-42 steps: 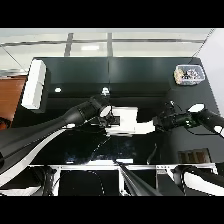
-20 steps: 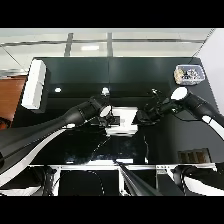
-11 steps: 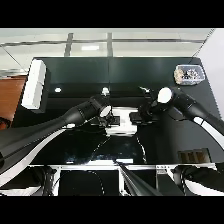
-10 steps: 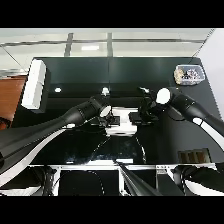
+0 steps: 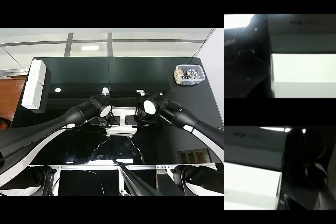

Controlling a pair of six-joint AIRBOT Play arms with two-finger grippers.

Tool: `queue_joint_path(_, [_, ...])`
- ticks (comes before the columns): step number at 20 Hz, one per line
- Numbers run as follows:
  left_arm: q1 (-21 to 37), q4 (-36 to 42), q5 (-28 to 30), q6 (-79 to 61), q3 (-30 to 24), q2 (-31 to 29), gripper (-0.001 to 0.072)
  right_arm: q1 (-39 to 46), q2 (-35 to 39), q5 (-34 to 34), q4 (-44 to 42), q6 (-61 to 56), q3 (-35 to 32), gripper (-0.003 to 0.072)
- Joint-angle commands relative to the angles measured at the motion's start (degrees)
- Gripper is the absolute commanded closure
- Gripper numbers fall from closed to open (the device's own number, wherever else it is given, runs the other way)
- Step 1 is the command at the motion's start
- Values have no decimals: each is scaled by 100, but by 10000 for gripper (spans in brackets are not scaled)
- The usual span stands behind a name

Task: Fold the box and place the chain.

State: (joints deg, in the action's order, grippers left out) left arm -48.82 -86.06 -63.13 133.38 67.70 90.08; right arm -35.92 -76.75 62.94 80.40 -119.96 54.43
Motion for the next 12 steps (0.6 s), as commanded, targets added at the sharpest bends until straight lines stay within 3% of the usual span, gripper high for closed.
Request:
queue_joint_path(1, [4, -2, -17, -7, 0, 0, 681, -201, -149, 168, 470, -533, 173, 445])
queue_joint_path(7, [4, -2, -17, -7, 0, 0, 681, -363, -507, 334, 472, -660, 186, 446])
queue_joint_path(8, [4, -2, -15, -7, 0, 0, 681, -361, -507, 295, 417, -671, 188, 474])
queue_joint_path(9, [4, -2, -17, -7, 0, 0, 681, -358, -507, 254, 385, -669, 186, 641])
queue_joint_path(12, [4, 0, -15, -7, 0, 0, 681, -358, -507, 146, 258, -667, 188, 664])
